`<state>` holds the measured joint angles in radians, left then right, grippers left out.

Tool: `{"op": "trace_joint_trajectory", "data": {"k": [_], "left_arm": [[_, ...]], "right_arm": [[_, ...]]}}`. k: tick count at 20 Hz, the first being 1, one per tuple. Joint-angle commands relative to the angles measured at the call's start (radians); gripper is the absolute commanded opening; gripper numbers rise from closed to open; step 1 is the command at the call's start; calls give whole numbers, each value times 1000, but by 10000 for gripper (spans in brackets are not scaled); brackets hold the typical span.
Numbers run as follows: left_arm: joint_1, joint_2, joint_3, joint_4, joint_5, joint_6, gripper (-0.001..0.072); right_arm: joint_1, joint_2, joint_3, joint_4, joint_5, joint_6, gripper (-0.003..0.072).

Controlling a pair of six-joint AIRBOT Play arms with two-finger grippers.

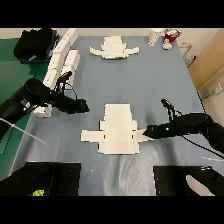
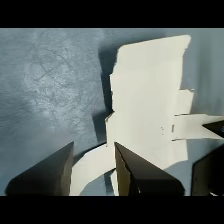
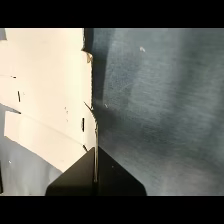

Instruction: Fold the box.

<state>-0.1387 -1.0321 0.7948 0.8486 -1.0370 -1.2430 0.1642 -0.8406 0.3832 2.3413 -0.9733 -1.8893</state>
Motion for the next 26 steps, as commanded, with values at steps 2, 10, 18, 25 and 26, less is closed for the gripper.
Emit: {"op": "trace_joint_trajectory", "data": {"k": [2, 10, 18, 25, 26], "left_arm": [[67, -140, 10, -172, -100, 174, 394], [49, -492, 82, -443, -121, 470, 394], [-62, -697, 267, -436, -180, 494, 393], [-80, -704, 304, -424, -339, 601, 216], [-89, -704, 311, -401, -344, 601, 216]], "right_arm": [[31, 29, -31, -7, 54, -42, 0], [31, 29, -31, -6, 53, -58, 1], [31, 29, -31, -7, 55, -58, 1], [30, 29, -31, -7, 61, -68, 1], [30, 29, -31, -6, 60, -68, 1]]}}
